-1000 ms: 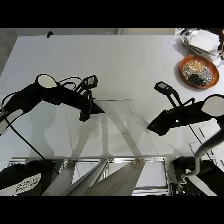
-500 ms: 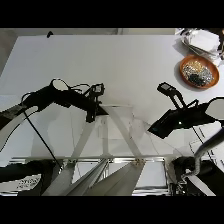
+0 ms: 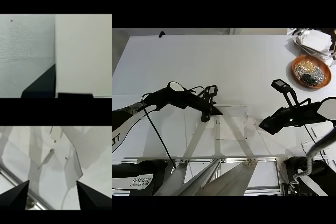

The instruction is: Fold the box and place the chain.

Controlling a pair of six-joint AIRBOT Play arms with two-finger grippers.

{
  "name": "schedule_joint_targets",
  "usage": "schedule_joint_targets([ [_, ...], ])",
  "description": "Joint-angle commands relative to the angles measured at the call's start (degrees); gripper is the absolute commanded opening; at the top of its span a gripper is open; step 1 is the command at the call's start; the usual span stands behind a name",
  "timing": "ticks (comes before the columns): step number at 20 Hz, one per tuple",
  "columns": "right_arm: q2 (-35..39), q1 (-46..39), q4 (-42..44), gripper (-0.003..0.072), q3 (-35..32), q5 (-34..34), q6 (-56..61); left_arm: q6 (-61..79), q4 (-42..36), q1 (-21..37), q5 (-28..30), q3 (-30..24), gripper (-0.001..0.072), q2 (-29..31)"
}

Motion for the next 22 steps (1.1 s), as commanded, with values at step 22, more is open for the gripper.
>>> schedule_joint_targets([
  [22,0.07,0.04,-0.09,0.0649,0.00,-4.24,-0.31,-2.64,0.85,-7.08,11.65,0.07,0.0004,-2.75],
])
